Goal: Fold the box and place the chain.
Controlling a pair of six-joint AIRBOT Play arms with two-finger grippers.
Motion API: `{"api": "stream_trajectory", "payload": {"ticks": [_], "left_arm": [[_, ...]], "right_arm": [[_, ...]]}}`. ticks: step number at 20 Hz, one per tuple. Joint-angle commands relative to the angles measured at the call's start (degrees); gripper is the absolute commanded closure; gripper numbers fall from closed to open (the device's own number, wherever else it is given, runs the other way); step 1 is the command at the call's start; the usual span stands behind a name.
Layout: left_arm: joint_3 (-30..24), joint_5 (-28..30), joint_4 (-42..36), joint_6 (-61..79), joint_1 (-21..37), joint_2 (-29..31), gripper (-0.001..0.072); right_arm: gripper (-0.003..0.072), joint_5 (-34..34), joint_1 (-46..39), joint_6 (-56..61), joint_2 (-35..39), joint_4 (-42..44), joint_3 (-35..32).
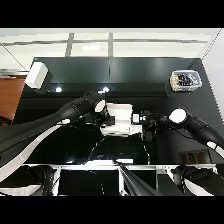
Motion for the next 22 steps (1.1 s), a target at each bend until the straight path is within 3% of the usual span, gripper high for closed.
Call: {"api": "stream_trajectory", "payload": {"ticks": [1, 2, 4, 9, 18, 19, 20, 21, 22], "left_arm": [[0.07, 0.39, -0.17, -0.24, 0.02, -0.04, 0.0687], [0.07, 0.48, -0.2, -0.24, 0.0, -0.04, 0.0687], [0.07, 0.74, -0.35, -0.24, 0.0, -0.04, 0.0687], [0.09, 1.38, -0.22, -0.2, 0.09, -0.04, 0.0686], [0.09, 1.6, -0.17, -0.17, 0.11, -0.15, 0.0686], [0.09, 1.6, -0.17, -0.17, 0.09, -0.17, 0.0686], [0.09, 1.6, -0.17, -0.17, 0.11, -0.22, 0.0686], [0.09, 1.55, -0.2, -0.17, 0.11, -0.31, 0.0686], [0.09, 1.46, -0.2, -0.17, 0.11, -0.42, 0.0686]], "right_arm": [[0.0195, 0.52, 0.07, 0.02, -0.39, 2.01, -0.11], [0.0273, 0.52, 0.07, 0.0, -0.61, 2.58, -0.13], [0.0508, 0.44, 0.09, 0.15, -1.01, 3.56, -0.22], [0.0508, -0.33, 0.48, 0.13, -4.2, 16.09, -0.24], [0.0496, -2.34, 2.12, 2.82, -5.95, 16.28, -0.24], [0.0307, -3.69, 2.14, 5.49, -5.95, 16.44, -0.24], [0.0283, -4.44, 2.12, 6.93, -5.95, 16.17, -0.24], [0.0501, -4.61, 2.12, 7.96, -5.95, 15.21, -0.24], [0.0538, -4.59, 2.14, 9.42, -5.95, 14.71, -0.24]]}}
